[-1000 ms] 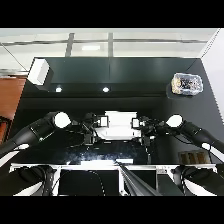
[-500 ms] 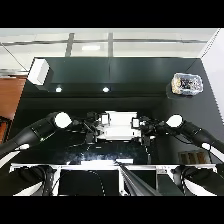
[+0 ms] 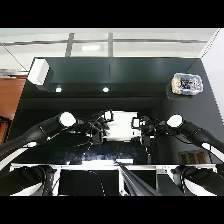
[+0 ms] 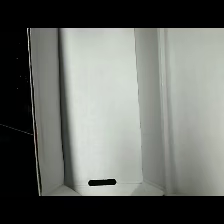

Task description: Fold the box and place the chain.

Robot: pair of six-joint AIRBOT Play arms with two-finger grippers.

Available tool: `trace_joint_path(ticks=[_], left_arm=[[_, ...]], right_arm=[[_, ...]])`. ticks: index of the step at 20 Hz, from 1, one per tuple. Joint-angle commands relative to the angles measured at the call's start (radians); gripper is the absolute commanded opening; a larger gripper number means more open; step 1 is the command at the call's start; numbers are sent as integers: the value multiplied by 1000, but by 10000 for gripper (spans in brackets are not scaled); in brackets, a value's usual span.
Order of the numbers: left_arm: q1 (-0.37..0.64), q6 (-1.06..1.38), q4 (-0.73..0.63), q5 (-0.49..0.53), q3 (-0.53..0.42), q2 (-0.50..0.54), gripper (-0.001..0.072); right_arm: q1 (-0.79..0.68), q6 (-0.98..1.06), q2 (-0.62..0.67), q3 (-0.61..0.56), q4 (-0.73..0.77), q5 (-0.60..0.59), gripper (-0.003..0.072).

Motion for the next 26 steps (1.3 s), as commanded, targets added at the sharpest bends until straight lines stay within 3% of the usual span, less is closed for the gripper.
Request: trace_joint_path(ticks=[1, 3, 5, 7, 8, 9, 10, 12, 14, 15, 16, 20, 22, 24, 26], left_arm=[[-3, 0, -29, 19, 1, -8, 264], [-2, 0, -24, 28, 1, -3, 220], [-2, 0, -2, 31, 1, -2, 241], [-3, 0, 16, 31, 1, -2, 446], [-3, 0, 29, 30, 1, -2, 445], [-3, 0, 45, 30, 1, -2, 393], [-3, 0, 50, 30, 1, -2, 295], [-3, 0, 50, 30, 2, 0, 363], [6, -11, 60, 29, 2, 16, 307], [20, -42, 84, 21, 4, 40, 113], [38, -78, 140, -6, 10, 72, 28], [151, -460, 402, -77, 23, 289, 28], [251, -803, 524, -113, 21, 378, 28], [357, -1073, 617, -188, 0, 400, 28], [462, -1348, 610, -269, -44, 368, 28]], right_arm=[[0, 1, 0, 0, 2, 0, 435], [0, 1, 0, 0, 2, 0, 435], [0, 1, 0, 0, 2, 0, 434], [0, 1, 0, 0, 2, 0, 435], [0, 1, 0, 0, 2, 0, 435], [0, 1, 0, 0, 2, 0, 435], [0, 1, 0, 0, 2, 0, 434], [0, 1, 0, 0, 2, 0, 435], [0, 1, 0, 0, 2, 0, 435], [0, 1, 0, 0, 2, 0, 435], [0, 1, 0, 0, 2, 0, 434], [0, 1, 0, 0, 2, 0, 435], [0, 1, 0, 0, 2, 0, 435], [0, 1, 0, 0, 2, 0, 435], [0, 1, 0, 0, 2, 0, 435]])
